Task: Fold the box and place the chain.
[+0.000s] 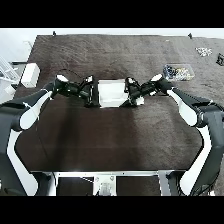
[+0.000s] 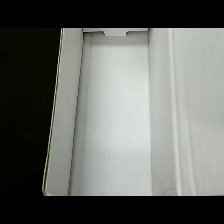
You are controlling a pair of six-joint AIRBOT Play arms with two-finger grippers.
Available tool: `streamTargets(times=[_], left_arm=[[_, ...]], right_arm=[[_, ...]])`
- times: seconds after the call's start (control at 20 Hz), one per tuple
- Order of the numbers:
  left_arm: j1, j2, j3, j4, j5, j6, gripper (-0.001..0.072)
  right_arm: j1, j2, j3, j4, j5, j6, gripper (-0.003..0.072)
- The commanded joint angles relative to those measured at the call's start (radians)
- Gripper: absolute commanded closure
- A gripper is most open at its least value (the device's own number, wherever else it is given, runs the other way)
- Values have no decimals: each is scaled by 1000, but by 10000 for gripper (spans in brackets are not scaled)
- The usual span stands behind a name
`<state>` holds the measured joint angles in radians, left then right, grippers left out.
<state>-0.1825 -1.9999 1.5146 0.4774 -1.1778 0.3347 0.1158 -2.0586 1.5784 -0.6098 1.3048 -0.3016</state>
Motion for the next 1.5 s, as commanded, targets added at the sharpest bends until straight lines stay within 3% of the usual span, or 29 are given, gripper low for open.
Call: streamTargets(times=[0.0,1.05,1.1,1.15,1.45], left_arm=[[-15,-2,0,-14,62,57,-11],[-50,-32,0,-43,150,77,8],[-50,-32,0,-43,149,84,138],[-50,-32,0,-44,147,93,330],[-50,-32,0,-44,147,92,344]], right_arm=[[1,0,0,-1,4,-2,140],[1,0,0,-1,4,-2,141],[1,0,0,-1,4,-2,141],[1,0,0,-1,4,-2,140],[1,0,0,-1,4,-2,141]])
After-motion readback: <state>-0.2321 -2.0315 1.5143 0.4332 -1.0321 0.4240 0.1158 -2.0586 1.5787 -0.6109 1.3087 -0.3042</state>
